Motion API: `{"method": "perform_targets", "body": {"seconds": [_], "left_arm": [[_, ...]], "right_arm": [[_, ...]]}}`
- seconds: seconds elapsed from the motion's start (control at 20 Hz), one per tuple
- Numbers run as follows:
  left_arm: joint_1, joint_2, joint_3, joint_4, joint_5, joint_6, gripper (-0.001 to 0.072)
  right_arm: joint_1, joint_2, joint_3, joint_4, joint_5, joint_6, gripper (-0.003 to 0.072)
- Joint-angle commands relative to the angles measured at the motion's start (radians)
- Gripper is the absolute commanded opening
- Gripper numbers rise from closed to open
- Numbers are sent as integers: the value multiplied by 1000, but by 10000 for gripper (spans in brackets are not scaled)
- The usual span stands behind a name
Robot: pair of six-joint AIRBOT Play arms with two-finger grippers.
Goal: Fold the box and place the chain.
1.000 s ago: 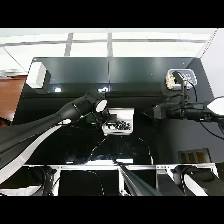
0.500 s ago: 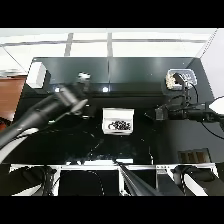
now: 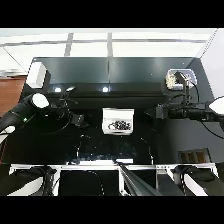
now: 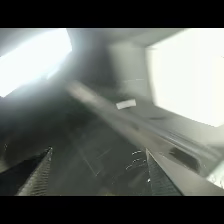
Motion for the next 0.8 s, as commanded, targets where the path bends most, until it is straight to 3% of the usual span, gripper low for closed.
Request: {"method": "perform_targets", "body": {"seconds": [0.0, 0.2, 0.75], "left_arm": [[22, -115, -28, -418, -27, 1041, 719], [-64, -153, -27, -433, 16, 1402, 719], [-148, -176, 6, -350, 84, 1337, 718]], "right_arm": [[0, 0, 1, 0, -19, 0, 348], [0, 0, 1, 0, -23, 0, 348], [0, 0, 1, 0, -23, 0, 348]]}}
